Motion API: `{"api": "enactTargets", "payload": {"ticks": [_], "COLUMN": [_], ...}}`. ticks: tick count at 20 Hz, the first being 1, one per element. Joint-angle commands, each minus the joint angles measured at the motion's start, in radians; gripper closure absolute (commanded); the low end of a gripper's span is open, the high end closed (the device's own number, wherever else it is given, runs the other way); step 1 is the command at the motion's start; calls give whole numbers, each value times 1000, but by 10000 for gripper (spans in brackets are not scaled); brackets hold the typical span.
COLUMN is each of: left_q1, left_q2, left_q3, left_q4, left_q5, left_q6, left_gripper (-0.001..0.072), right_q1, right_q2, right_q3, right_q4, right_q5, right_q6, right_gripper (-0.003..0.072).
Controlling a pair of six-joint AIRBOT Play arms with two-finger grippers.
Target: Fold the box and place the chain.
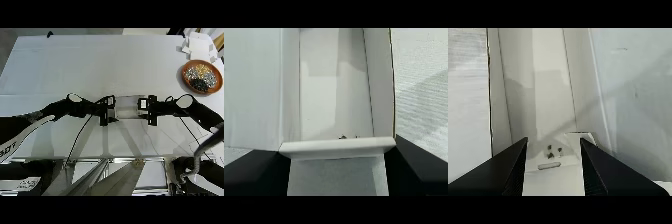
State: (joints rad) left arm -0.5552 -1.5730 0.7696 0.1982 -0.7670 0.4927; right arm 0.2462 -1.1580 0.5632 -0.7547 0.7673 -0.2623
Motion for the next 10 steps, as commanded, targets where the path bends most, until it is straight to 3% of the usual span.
{"api": "enactTargets", "payload": {"ticks": [1,2,4,6,10], "left_q1": [0,0,0,0,0], "left_q2": [0,0,0,0,0], "left_q3": [1,1,1,1,1], "left_q4": [0,0,0,0,0], "left_q5": [0,0,0,-1,0], "left_q6": [1,1,1,1,1], "left_gripper": [458,458,458,458,458], "right_q1": [1,1,1,1,-32], "right_q2": [-3,3,31,80,217], "right_q3": [0,0,-2,-3,-9], "right_q4": [-3,-20,-107,-236,-311], "right_q5": [1,3,11,47,117], "right_q6": [1,19,147,321,589], "right_gripper": [299,361,555,665,666]}}
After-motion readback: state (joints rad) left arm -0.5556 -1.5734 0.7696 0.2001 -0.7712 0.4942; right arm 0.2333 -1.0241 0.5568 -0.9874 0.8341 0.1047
